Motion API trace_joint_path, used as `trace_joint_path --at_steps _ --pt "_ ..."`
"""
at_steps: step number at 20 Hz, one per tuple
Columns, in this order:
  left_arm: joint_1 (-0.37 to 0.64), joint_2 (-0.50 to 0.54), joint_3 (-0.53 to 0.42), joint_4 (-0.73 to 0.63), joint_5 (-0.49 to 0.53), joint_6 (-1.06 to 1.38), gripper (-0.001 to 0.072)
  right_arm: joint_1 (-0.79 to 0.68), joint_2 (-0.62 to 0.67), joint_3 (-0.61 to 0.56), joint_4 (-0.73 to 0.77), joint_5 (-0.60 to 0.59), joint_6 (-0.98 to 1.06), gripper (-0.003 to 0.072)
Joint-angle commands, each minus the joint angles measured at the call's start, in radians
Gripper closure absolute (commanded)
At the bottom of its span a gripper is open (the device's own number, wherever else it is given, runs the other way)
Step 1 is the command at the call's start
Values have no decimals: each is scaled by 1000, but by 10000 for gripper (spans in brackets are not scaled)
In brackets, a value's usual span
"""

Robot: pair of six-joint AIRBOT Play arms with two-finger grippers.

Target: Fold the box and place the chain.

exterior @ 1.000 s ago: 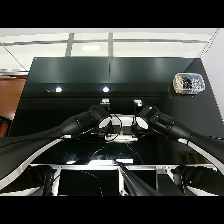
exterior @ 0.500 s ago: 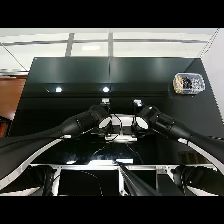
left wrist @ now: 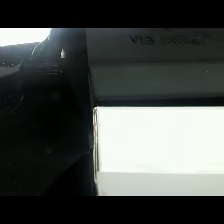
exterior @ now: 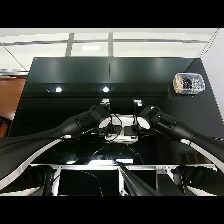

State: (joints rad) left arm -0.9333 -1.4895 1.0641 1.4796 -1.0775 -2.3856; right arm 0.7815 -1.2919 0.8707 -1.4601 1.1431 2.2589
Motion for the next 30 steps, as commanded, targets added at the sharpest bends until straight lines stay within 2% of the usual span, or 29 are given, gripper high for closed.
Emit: trace_joint_path --at_steps 1,8,13,15,17,19,21,22,23,25,27,28,29,30 --pt "1 0 1 0 0 -1 684 -31 44 2 5 36 -24 397" --pt "1 0 1 0 0 -1 684 -119 246 3 51 49 -122 397" --pt "1 0 1 0 -1 -1 684 -253 438 3 45 59 -211 397" --pt "1 0 1 0 -1 -1 684 -335 485 3 -119 65 -229 397" --pt "1 0 1 0 -1 -1 684 -380 486 -5 -435 50 -227 398" --pt "1 0 1 0 0 -1 684 -434 485 -44 -632 -71 -225 398" --pt "1 0 1 1 3 -1 684 -538 468 -86 -660 -290 -198 398" --pt "1 0 0 1 3 -1 684 -599 440 -87 -660 -381 -112 399" --pt "1 0 0 0 3 -1 684 -673 404 -78 -634 -478 40 399" --pt "1 0 0 0 0 -1 684 -794 309 -30 -519 -597 94 399" --pt "1 0 0 0 0 -1 684 -887 154 95 -392 -540 60 396" --pt "1 0 0 0 -1 -1 684 -924 67 176 -299 -478 5 215" --pt "0 0 0 0 -2 -1 684 -962 -30 274 -161 -402 -121 -34" --pt "0 0 0 0 -3 -1 684 -991 -117 368 -28 -325 -241 -34"
